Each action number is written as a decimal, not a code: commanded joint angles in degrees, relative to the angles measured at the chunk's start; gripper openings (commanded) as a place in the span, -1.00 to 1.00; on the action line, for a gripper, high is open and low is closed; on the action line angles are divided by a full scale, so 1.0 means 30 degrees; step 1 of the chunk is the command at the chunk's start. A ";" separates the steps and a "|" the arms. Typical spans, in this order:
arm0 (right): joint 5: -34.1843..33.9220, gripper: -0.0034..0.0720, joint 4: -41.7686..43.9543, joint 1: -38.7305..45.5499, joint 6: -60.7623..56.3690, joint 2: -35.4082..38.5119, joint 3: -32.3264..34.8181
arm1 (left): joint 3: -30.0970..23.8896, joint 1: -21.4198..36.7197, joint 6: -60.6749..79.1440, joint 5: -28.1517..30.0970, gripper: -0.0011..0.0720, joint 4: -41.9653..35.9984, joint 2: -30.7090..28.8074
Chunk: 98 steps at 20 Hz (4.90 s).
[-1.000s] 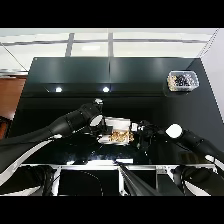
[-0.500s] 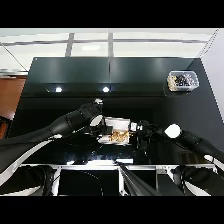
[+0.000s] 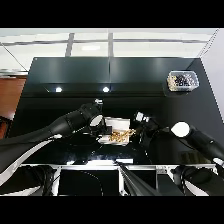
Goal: Fold the box and place the chain.
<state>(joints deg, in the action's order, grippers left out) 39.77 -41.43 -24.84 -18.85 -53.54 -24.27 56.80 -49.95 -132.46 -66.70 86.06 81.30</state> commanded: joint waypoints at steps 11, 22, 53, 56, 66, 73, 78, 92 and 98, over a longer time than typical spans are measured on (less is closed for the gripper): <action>0.6921 -0.87 0.3461 0.0510 -0.7584 0.3359 -0.7031 | 0.0015 0.0015 0.0007 0.0015 -0.89 -0.0007 0.0007; 0.6360 -0.02 0.4000 0.0503 -0.8291 0.1355 -0.4816 | 0.0015 0.0015 0.0007 0.0015 -0.89 -0.0007 0.0007; -0.0211 0.45 0.2164 -0.1625 0.7526 -0.3060 -0.0153 | 0.0015 0.0015 0.0007 0.0058 -0.89 0.0000 0.0007; -0.0568 0.45 0.2317 -0.1617 0.7519 -0.3089 -0.0160 | 0.0015 0.0015 0.0007 0.0058 -0.89 0.0000 0.0007; -0.0641 0.33 0.2317 -0.1617 0.7351 -0.3534 -0.0160 | 0.0015 0.0015 0.0007 0.0051 -0.89 0.0000 0.0007; -0.0605 -0.56 0.2310 -0.1617 0.6739 -0.3526 -0.0160 | 0.0015 0.0015 0.0007 0.0044 -0.89 -0.0007 0.0007; 0.0051 -0.57 0.1559 -0.1617 0.4080 -0.3155 -0.0299 | 0.0015 0.0015 0.0007 0.0022 -0.89 -0.0007 0.0007; 0.1005 0.29 -0.2841 -0.1632 -0.2098 0.3577 -0.0750 | 0.0015 0.0015 0.0007 0.0036 -0.89 -0.0007 0.0007; -0.0087 0.70 -0.1909 -0.2310 0.2936 0.0044 0.0401 | 0.0015 0.0015 0.0007 0.0066 -0.89 0.0007 0.0007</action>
<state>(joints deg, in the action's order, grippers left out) 41.25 -50.43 -30.63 -19.75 -48.97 -23.88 56.80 -49.95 -132.44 -66.57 86.04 81.30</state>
